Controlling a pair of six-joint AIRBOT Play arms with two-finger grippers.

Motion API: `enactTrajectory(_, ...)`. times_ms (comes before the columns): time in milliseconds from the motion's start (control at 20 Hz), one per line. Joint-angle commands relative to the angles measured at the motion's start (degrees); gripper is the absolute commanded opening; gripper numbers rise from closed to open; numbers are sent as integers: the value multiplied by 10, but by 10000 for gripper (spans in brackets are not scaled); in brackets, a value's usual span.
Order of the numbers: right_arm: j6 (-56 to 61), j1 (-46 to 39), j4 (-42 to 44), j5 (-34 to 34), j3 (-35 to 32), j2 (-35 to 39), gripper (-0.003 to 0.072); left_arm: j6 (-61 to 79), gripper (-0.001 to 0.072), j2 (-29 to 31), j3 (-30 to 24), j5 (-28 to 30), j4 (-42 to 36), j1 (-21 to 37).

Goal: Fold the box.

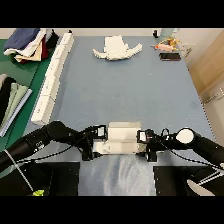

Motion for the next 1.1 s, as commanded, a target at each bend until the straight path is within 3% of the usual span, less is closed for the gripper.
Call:
enactTrajectory(0, 0, 0, 0, 0, 0, 0, 513, 32, 678, -27, -3, 35, -52, -19)
enactTrajectory(100, 0, 0, 0, 0, 0, 0, 514, 40, 423, -39, -3, 35, -58, -26)
enactTrajectory(200, 0, 0, 0, 0, 0, 0, 513, 40, 398, -49, -3, 40, -60, -26)
enactTrajectory(300, 0, 0, 0, 0, 0, 0, 513, 43, 213, -56, -2, 57, -60, -26)
enactTrajectory(800, 0, 0, 0, 0, 0, 0, 513, 111, 212, -69, -1, 104, -130, -58)
enactTrajectory(850, 0, 0, 0, 0, 0, 0, 513, 111, 191, -70, -1, 111, -133, -62)
enactTrajectory(900, 0, 0, 0, 0, 0, 0, 514, 113, 110, -70, -1, 112, -133, -65)
enactTrajectory(1050, 0, 0, 0, 0, 0, 0, 513, 115, 117, -74, -1, 115, -148, -72)
